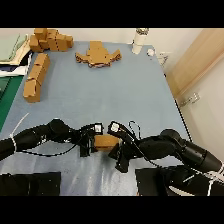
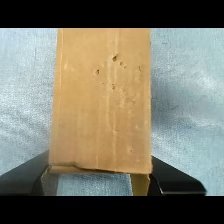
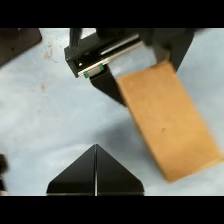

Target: Fold the box.

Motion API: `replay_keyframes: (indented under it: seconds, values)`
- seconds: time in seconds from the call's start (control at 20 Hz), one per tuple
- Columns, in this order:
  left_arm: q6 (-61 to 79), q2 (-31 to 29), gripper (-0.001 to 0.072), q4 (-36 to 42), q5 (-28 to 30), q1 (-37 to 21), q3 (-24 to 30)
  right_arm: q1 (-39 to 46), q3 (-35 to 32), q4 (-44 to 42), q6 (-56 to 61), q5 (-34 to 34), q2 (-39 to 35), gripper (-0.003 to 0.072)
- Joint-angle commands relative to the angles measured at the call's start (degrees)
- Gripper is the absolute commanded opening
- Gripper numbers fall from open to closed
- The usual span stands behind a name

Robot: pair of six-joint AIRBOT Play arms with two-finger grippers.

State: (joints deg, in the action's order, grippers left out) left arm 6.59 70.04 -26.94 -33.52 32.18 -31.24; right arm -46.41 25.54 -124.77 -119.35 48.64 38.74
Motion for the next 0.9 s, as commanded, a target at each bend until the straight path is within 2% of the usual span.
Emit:
replay_keyframes:
  seconds: [0.0, 0.2, 0.3, 0.55, 0.85]
  values:
    - [0.02, 0.02, 0.0526, -0.02, -0.02, -0.02, 0.0, 0.04, -5.09, -12.09, 13.0, -4.48, -0.59, 0.0001]
    - [0.02, 0.02, 0.0526, -0.02, 0.0, -0.02, 0.0, 0.04, -6.27, -14.14, 27.34, -19.21, -0.55, 0.0001]
    - [0.02, 0.02, 0.0526, -0.02, 0.0, -0.02, 0.0, 0.04, -6.29, -14.05, 33.75, -22.97, -0.15, 0.0]
    - [0.02, 0.02, 0.0526, -0.02, 0.0, -0.02, 0.0, 0.0, -6.34, -14.12, 34.97, -23.37, 3.45, 0.0]
    - [0.02, 0.02, 0.0526, -0.02, -0.02, -0.02, 0.0, 0.0, -6.34, -13.9, 34.95, -23.82, 4.17, 0.0]
